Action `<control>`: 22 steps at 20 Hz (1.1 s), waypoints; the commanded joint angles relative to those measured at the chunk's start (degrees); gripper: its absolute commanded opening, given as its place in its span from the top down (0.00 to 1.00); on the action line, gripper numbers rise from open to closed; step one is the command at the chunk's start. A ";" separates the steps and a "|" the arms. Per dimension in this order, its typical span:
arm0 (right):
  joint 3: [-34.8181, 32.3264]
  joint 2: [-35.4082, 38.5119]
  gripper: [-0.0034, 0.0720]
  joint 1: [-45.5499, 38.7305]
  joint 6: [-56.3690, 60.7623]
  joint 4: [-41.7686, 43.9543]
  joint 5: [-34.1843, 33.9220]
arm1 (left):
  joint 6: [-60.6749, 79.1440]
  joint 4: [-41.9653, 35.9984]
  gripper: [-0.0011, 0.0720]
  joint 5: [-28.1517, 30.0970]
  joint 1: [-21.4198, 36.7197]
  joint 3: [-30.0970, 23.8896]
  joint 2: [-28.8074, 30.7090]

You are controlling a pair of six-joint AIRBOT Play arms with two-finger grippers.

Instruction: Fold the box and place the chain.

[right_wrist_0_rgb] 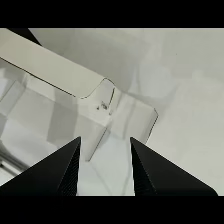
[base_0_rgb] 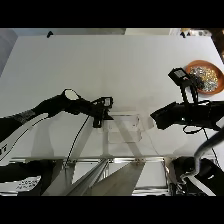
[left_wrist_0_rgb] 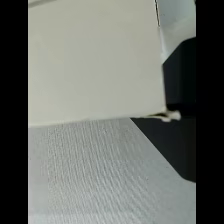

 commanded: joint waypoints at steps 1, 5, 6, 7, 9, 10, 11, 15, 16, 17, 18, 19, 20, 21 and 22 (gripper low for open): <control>0.07 0.04 0.50 0.04 0.02 0.04 0.09 | 0.63 0.24 0.98 -0.20 -0.04 0.00 -0.50; 0.07 0.04 0.50 0.04 0.02 0.04 0.09 | 2.86 0.20 0.98 -0.31 -0.02 0.02 -0.48; 0.07 0.04 0.50 0.02 0.02 0.04 0.09 | 3.15 0.04 0.98 -0.74 -0.02 0.31 -0.50; 0.07 0.04 0.50 0.04 0.02 0.04 0.04 | 3.15 0.07 0.98 -1.40 -0.02 0.74 -0.50; 0.07 0.04 0.50 0.04 0.02 0.04 -0.09 | 3.13 0.07 0.98 -1.66 -0.02 1.29 -0.50; 0.07 0.04 0.50 0.04 0.02 0.04 -0.11 | 3.15 0.07 0.98 -1.66 -0.02 1.29 -0.50; 0.07 0.04 0.50 0.04 0.04 0.04 -0.09 | 3.15 0.09 0.98 -1.66 -0.02 1.29 -0.55; 0.07 0.04 0.50 0.04 0.02 0.04 -0.04 | 3.15 0.11 0.98 0.31 -0.04 1.29 -0.57; 0.07 0.04 0.50 0.04 0.02 0.04 -0.02 | 3.15 0.11 0.98 0.72 -0.04 1.29 -0.55; 0.07 0.04 0.50 0.04 0.02 0.04 -0.02 | 3.15 0.11 0.98 0.90 -0.04 1.29 -0.55; 0.07 0.04 0.50 0.02 0.02 0.04 0.00 | 3.15 0.11 0.98 0.92 -0.04 1.29 -0.55; 0.07 0.04 0.50 0.04 0.02 0.04 0.00 | 3.15 0.09 0.98 0.92 -0.04 1.29 -0.55; 0.07 0.04 0.50 0.04 0.04 0.04 0.00 | 3.15 0.09 0.98 0.90 -0.04 1.29 -0.55; 0.07 0.04 0.50 0.04 0.02 0.04 0.00 | 3.15 0.07 0.97 0.90 -0.04 1.29 -0.55; 0.07 0.04 0.50 0.04 0.02 0.04 0.00 | 3.15 0.07 0.97 0.92 -0.04 1.29 -0.55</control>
